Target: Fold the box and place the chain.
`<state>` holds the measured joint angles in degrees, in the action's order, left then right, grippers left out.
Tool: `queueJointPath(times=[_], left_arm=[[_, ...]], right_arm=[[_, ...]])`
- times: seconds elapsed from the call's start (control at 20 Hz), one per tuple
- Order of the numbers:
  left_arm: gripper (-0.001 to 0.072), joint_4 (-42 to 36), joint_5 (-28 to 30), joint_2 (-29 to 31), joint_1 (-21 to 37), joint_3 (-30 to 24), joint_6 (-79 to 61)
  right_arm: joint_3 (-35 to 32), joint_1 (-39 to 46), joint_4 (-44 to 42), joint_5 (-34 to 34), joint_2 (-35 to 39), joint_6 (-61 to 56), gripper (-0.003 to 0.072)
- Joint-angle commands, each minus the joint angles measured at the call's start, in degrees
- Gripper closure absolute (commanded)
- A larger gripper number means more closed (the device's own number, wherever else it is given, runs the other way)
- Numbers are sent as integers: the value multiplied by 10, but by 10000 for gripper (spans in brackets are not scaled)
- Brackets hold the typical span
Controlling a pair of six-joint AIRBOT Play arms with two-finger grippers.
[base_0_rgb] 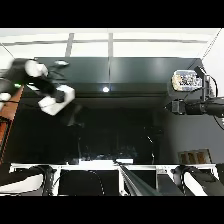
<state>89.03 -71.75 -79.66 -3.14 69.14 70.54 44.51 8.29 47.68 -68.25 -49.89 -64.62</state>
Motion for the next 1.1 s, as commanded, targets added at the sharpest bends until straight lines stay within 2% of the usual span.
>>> queueJointPath(times=[0.0,0.1,0.2,0.4,0.8,0.85,0.9,1.05], left_arm=[[423,-2,-22,4,194,-2,86],[423,-38,15,0,266,-2,81],[423,-67,63,-7,301,-2,27],[420,-101,117,-40,301,-2,-99],[412,-118,248,-96,275,-1,-112],[268,-117,256,-100,272,-1,-112],[-5,-114,259,-101,269,0,-111],[-9,-96,205,-92,256,53,-105]], right_arm=[[0,0,0,6,0,-1,672],[1,0,0,14,0,-2,672],[1,0,0,24,0,-12,672],[1,0,0,31,0,-25,672],[1,0,0,38,0,-40,672],[1,0,0,40,0,-40,672],[1,0,0,42,0,-40,672],[6,1,0,60,0,-36,672]])
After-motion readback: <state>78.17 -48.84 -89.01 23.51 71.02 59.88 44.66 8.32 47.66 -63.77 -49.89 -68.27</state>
